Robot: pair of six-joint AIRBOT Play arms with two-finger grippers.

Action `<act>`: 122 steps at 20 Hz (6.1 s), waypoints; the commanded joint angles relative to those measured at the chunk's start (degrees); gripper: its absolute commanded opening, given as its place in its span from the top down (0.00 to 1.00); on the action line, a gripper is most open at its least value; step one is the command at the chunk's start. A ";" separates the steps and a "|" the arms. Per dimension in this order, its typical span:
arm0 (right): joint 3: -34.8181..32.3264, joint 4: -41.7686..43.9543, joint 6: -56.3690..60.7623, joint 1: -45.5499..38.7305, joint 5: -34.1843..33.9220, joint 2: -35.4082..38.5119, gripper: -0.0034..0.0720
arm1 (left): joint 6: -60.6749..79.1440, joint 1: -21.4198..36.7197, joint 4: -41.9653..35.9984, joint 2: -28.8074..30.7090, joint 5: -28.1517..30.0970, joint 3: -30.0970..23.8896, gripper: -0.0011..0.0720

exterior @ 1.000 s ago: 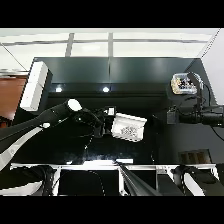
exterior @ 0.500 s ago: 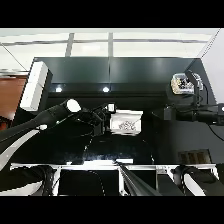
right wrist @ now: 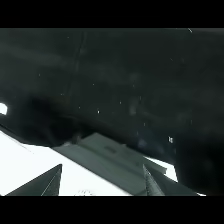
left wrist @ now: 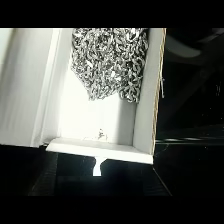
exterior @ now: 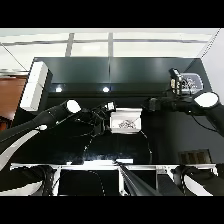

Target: Fold the box and place the chain.

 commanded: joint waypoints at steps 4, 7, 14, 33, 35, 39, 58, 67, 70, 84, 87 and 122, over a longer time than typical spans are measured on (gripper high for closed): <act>5.31 -1.29 -20.02 1.64 12.83 -4.87 0.16 | -0.13 0.00 0.13 0.02 0.15 -0.02 0.54; 5.29 -7.56 -33.44 1.64 15.74 -4.90 0.16 | -0.11 0.00 0.13 0.02 0.15 -0.02 0.54; 4.98 -6.86 -39.32 4.02 15.65 -4.92 0.16 | -0.09 -0.02 0.13 0.02 0.13 -0.02 0.54; 3.06 -7.63 -40.87 10.23 13.94 -4.92 0.32 | 0.02 -0.02 0.13 0.02 -0.11 -0.02 0.54; 3.04 -8.46 -40.81 10.97 13.99 -4.92 0.61 | 0.02 -0.02 0.13 0.02 -0.11 -0.02 0.54; 2.38 -9.73 -40.79 11.21 13.81 -4.92 0.62 | 0.02 0.00 0.13 0.02 -0.11 -0.02 0.53; 2.93 -10.36 -42.38 11.65 11.43 -4.31 0.03 | 0.04 -0.02 0.13 0.02 -0.28 -0.02 0.53; 2.93 -9.09 -43.19 11.63 10.21 -4.31 0.41 | 0.07 0.00 0.13 0.02 -0.28 -0.02 0.53; 2.93 -8.92 -43.12 11.63 10.43 -4.31 0.61 | 0.04 -0.02 0.13 0.02 -0.31 -0.02 0.53; 0.96 -8.20 -40.98 11.63 10.62 -4.35 0.59 | 0.04 -0.02 0.13 0.02 -0.28 -0.02 0.53; 0.96 -7.76 -40.98 11.63 10.64 -4.35 0.59 | 0.04 -0.02 0.13 0.02 -0.31 -0.02 0.53; -6.67 22.64 -8.98 7.82 12.17 -7.89 0.94 | 0.02 -0.02 0.09 0.02 -0.55 -0.02 0.53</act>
